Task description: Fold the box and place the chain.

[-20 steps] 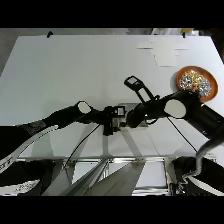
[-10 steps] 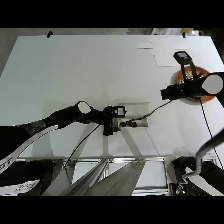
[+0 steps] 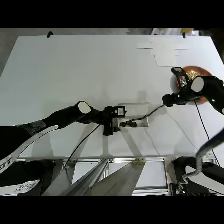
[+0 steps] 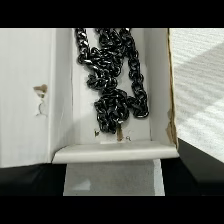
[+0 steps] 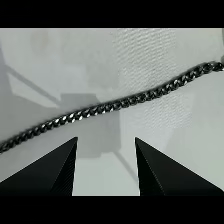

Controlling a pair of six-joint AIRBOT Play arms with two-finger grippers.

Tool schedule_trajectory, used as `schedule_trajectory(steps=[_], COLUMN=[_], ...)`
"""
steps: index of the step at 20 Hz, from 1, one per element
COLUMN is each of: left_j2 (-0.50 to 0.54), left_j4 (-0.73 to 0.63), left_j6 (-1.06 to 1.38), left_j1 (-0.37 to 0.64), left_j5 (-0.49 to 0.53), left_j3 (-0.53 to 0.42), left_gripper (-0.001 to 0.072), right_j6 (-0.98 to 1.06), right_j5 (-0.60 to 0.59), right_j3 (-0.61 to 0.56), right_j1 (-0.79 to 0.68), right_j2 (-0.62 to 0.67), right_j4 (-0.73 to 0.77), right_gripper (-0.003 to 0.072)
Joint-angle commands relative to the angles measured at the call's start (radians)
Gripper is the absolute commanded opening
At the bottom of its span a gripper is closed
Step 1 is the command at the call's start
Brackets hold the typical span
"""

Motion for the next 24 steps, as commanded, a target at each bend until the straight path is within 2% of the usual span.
schedule_trajectory(steps=[1,2,4,7,10,12,13,17,24], left_j2=[0.0,0.0,0.0,0.0,0.0,0.0,0.0,0.0,0.0], left_j4=[0.0,0.0,0.0,0.0,0.0,0.0,0.0,0.0,0.0], left_j6=[0.0,0.0,0.0,0.0,0.0,0.0,0.0,0.0,0.0], left_j1=[0.0,0.0,0.0,0.0,0.0,0.0,0.0,0.0,0.0], left_j5=[0.0,0.0,0.0,0.0,0.0,0.0,0.0,0.0,0.0], left_j3=[0.0,0.0,0.0,0.0,0.0,0.0,0.0,0.0,0.0], left_gripper=[0.027,0.027,0.027,0.027,0.027,0.027,0.027,0.027,0.027], right_j6=[-0.007,-0.007,-0.005,-0.002,0.0,-0.006,-0.009,-0.009,-0.008], right_j5=[-0.054,-0.066,-0.072,-0.069,-0.056,-0.01,0.018,0.13,0.21], right_j3=[-0.005,-0.005,-0.005,-0.005,-0.005,-0.005,-0.005,-0.005,-0.005], right_j1=[0.026,0.04,0.062,0.079,0.086,0.086,0.086,0.086,0.086], right_j2=[-0.06,-0.069,-0.091,-0.124,-0.13,-0.128,-0.124,-0.035,0.289], right_j4=[-0.002,-0.002,-0.005,-0.006,-0.006,-0.005,-0.006,-0.006,0.044], right_gripper=[0.0398,0.0395,0.0338,0.0323,0.0193,0.0067,0.0029,0.0016,0.0016])
